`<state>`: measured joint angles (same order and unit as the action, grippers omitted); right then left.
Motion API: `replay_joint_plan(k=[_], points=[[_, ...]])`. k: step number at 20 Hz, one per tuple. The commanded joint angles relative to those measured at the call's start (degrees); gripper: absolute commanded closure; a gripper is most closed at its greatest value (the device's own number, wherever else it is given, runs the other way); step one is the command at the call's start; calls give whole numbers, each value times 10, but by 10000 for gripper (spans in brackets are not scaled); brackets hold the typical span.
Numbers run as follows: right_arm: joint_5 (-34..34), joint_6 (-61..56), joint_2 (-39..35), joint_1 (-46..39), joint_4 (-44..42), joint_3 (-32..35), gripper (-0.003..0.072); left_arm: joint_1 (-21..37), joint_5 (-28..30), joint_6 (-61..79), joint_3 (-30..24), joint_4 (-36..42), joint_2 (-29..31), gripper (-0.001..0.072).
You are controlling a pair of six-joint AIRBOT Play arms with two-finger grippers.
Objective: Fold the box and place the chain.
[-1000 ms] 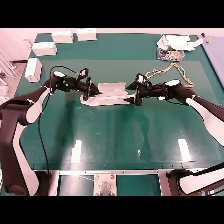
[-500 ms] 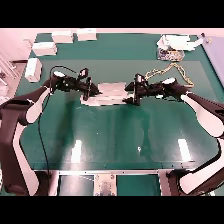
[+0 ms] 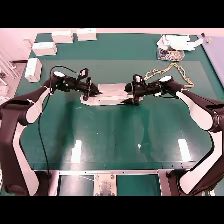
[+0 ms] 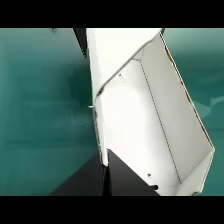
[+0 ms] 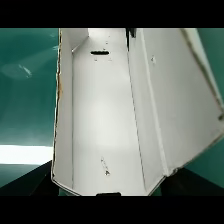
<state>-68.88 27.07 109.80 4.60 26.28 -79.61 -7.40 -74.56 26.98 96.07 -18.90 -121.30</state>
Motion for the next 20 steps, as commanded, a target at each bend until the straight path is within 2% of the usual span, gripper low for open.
replay_joint_plan(k=[1,20], points=[[-32,-16,20,2,20,-27,-6,0,0,0,0,0,0,688],[-27,-26,47,17,44,-52,-5,0,0,0,0,0,0,688]])
